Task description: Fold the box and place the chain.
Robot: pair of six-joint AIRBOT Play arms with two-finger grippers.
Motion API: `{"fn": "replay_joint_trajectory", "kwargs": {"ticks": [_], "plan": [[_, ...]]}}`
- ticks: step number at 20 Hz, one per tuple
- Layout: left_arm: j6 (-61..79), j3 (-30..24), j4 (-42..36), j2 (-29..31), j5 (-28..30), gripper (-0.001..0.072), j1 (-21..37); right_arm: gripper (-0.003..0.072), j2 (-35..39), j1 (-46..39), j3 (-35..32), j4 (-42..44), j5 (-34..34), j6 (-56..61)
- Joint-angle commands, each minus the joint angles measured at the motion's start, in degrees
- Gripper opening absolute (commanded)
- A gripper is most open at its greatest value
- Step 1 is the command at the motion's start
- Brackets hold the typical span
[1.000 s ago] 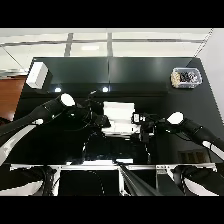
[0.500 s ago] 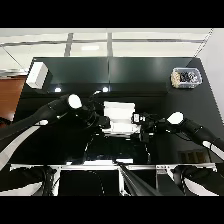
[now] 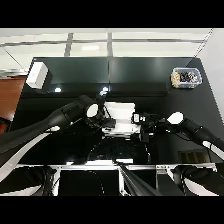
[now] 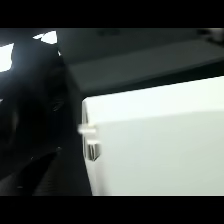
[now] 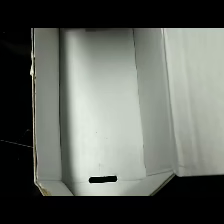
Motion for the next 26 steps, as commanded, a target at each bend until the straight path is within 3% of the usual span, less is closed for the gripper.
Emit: {"fn": "replay_joint_trajectory", "kwargs": {"ticks": [1, 8, 9, 12, 14, 26], "plan": [[-4.6, 1.9, 3.4, -1.0, -3.4, 0.0455, -1.7, 0.0141, 0.0, 0.0, 0.0, 0.0, 0.0, 0.0], [-4.7, 2.6, -0.5, -1.0, 0.2, 0.0445, -3.1, 0.0141, 0.0, 0.0, 0.0, 0.0, 0.5, 0.0], [-4.7, 2.6, -0.4, -1.0, 0.4, 0.0408, -3.5, 0.0141, 0.0, 0.0, 0.0, 0.0, 0.5, 0.0], [-4.7, 2.6, 0.1, -1.0, 0.3, 0.0389, -4.3, 0.0141, 0.0, 0.0, 0.0, 0.0, 0.5, 0.0], [-4.9, 2.6, 0.7, -1.0, 0.3, 0.0273, -4.6, 0.0141, 0.0, 0.0, 0.0, 0.0, 0.5, 0.0], [-8.4, 2.6, 5.0, -3.3, -1.6, 0.0301, -4.3, 0.0141, 0.0, 0.0, 0.0, 0.0, 0.5, 0.0]]}}
